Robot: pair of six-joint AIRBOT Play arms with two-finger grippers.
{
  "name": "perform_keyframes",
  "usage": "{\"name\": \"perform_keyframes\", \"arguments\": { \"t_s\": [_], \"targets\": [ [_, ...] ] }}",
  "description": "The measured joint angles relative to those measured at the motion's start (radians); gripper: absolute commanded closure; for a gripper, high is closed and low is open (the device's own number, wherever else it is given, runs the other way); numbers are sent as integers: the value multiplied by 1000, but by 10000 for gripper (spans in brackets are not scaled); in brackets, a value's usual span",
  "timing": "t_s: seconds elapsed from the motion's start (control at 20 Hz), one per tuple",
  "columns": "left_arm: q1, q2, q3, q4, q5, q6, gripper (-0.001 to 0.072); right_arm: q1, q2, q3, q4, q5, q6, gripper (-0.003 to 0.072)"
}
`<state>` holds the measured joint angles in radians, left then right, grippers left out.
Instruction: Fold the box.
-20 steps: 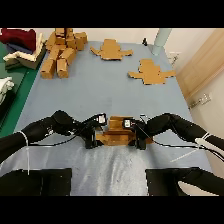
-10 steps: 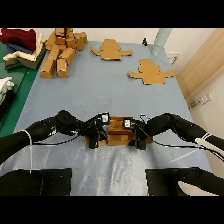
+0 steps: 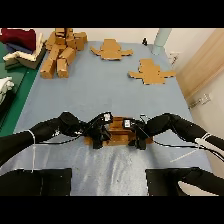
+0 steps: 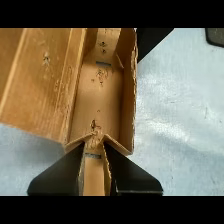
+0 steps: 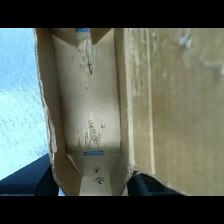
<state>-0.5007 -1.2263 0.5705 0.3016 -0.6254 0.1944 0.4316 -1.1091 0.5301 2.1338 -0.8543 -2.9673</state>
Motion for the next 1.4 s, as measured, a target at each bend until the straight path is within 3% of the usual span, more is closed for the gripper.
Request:
{"name": "perform_keyframes", "arguments": {
  "t_s": [0.05,0.1,0.15,0.2,0.5,0.55,0.6,0.65,0.95,1.0,1.05,1.25,1.4],
  "targets": [
    [-1,-1,0,-2,0,0,455,0,0,0,0,0,0,230],
    [-2,-2,0,-8,-1,0,180,0,0,0,0,0,0,231],
    [-3,-3,0,-10,-1,0,30,0,0,0,0,0,0,231],
    [-3,-3,0,-11,-2,-1,70,0,0,0,0,0,0,231],
    [-4,-4,0,-15,-8,-1,67,0,0,0,0,0,0,231],
    [-4,-4,0,-16,-8,-2,179,0,0,0,0,0,0,230],
    [-4,-3,0,-16,-8,-4,504,0,0,0,0,0,0,230],
    [-4,-2,0,-16,-9,-9,602,0,0,0,0,0,0,231],
    [-2,75,1,111,-13,-174,611,0,0,0,0,0,0,231],
    [1,103,1,167,-17,-237,696,0,0,0,0,0,0,231],
    [6,135,1,231,-31,-312,696,0,0,0,0,0,0,231],
    [80,298,-2,578,-105,-838,696,0,0,0,0,0,0,231],
    [196,367,-17,803,-160,-1267,695,0,0,0,0,0,0,230]
  ]
}}
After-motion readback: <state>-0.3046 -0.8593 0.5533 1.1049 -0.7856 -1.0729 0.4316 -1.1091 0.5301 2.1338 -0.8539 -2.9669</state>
